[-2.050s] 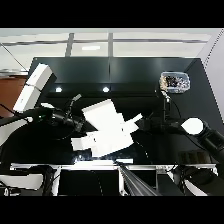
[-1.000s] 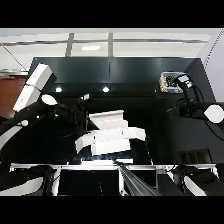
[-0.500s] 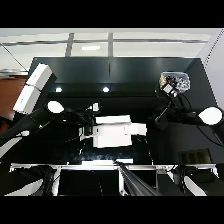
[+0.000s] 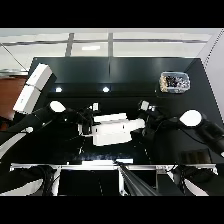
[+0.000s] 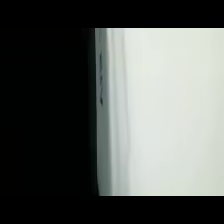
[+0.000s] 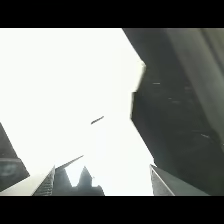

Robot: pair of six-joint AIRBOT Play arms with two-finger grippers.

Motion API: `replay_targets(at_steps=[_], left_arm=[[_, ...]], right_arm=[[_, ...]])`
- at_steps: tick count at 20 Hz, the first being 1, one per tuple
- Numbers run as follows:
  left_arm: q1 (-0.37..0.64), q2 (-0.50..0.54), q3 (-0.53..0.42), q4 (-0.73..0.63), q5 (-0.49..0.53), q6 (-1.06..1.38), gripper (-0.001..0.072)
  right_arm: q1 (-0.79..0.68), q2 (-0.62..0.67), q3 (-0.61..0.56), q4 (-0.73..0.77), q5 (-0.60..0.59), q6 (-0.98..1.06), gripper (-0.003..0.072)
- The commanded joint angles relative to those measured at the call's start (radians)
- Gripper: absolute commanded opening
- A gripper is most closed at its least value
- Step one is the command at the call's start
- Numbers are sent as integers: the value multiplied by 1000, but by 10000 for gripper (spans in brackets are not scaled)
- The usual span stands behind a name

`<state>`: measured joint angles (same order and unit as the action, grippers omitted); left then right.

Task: Fold the box and place the chain.

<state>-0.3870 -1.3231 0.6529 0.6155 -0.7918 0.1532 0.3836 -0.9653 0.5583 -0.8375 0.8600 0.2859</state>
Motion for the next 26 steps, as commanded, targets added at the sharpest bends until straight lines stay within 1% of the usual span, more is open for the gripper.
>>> replay_targets(at_steps=[1,4,6,8,11,15,17,21,26], left_arm=[[1,-5,3,71,-2,34,32],[1,-5,6,87,4,56,31],[1,-5,6,87,4,56,31],[1,-5,6,87,4,56,31],[1,-5,6,87,3,56,31],[1,-5,6,87,2,56,31],[1,-5,6,87,2,56,31],[1,-5,6,86,2,56,31],[1,-5,6,83,2,56,31]], right_arm=[[43,-93,-1,-46,-28,-40,700],[46,-103,-1,-127,-10,-53,700],[49,-105,-1,-141,42,-93,700],[77,-106,-1,-140,55,-93,700],[133,-127,-1,-141,38,-93,700],[179,-146,-1,-137,-32,-93,700],[207,-152,-1,-135,-34,-93,700],[243,-156,-1,-56,-75,-93,700],[319,-175,-1,-53,-111,-92,699]])
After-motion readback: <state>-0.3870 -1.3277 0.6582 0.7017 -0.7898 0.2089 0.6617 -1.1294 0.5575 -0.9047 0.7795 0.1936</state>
